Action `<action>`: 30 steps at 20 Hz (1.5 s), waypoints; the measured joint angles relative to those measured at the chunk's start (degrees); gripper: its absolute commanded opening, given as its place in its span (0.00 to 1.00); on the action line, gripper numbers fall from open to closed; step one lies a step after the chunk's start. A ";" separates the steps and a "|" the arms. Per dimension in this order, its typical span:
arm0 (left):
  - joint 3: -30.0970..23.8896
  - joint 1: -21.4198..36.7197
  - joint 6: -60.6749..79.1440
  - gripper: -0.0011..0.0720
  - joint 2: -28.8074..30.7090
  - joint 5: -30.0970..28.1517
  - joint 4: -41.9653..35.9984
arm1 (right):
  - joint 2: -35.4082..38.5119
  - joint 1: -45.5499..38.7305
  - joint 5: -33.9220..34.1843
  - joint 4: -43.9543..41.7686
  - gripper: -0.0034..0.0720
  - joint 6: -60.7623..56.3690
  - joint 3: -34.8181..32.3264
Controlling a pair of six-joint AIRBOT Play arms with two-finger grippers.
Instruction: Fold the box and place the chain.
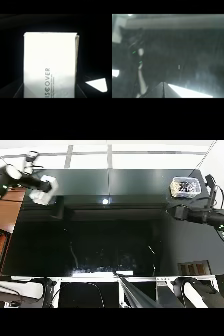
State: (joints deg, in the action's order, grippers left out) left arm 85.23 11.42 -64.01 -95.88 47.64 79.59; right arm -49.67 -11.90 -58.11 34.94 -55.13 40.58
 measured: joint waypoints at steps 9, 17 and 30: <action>26.03 7.80 -3.48 0.98 -21.31 2.40 -4.76 | -3.87 8.66 12.55 -0.02 0.06 -4.76 0.00; 34.34 7.21 -13.92 0.05 -15.19 15.72 0.68 | -4.81 9.46 12.90 -0.37 0.06 -6.01 0.00; -32.54 -7.10 -11.13 0.05 39.95 0.50 -15.93 | -4.85 9.46 8.50 12.31 0.06 -4.26 0.00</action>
State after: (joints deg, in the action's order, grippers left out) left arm 52.69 4.32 -75.13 -55.92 48.14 63.66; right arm -54.52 -2.44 -49.60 47.24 -59.40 40.58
